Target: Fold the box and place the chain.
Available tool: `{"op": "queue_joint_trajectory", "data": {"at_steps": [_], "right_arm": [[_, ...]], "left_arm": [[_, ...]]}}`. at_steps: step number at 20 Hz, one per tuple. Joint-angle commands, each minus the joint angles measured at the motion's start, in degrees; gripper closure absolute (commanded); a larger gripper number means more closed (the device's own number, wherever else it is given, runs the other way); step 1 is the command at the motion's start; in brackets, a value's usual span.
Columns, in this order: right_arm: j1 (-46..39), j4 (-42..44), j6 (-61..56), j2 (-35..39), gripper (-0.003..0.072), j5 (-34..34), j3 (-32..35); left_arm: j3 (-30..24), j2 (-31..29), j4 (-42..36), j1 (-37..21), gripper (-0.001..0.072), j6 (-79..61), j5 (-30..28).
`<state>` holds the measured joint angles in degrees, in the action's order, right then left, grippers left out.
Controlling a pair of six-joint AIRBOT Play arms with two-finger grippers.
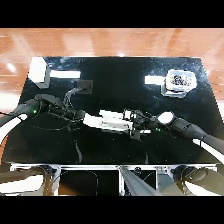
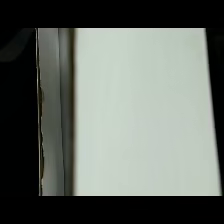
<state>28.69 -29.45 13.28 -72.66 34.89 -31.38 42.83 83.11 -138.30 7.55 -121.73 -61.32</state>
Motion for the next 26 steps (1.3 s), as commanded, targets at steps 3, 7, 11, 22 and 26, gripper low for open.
{"op": "queue_joint_trajectory", "data": {"at_steps": [3,7,11,22,26], "right_arm": [[0.0,0.0,0.0,0.0,0.0102,0.0,0.0],[0.0,0.0,0.0,0.0,0.0102,0.0,0.0],[0.0,0.0,0.0,0.0,0.0102,-0.1,0.0],[0.0,0.2,0.0,0.0,0.0102,-0.2,0.0],[0.0,0.2,0.0,0.0,0.0102,-0.2,0.0]], "left_arm": [[1.1,0.8,-0.4,2.6,0.0429,0.3,-2.3],[1.1,0.8,-0.3,2.8,0.0205,0.3,-5.6],[2.4,0.8,-0.2,2.9,0.0068,0.3,-8.2],[7.4,0.8,-0.2,6.2,0.0068,0.0,-10.3],[7.5,0.8,-0.2,8.0,0.0068,0.1,-10.3]]}}
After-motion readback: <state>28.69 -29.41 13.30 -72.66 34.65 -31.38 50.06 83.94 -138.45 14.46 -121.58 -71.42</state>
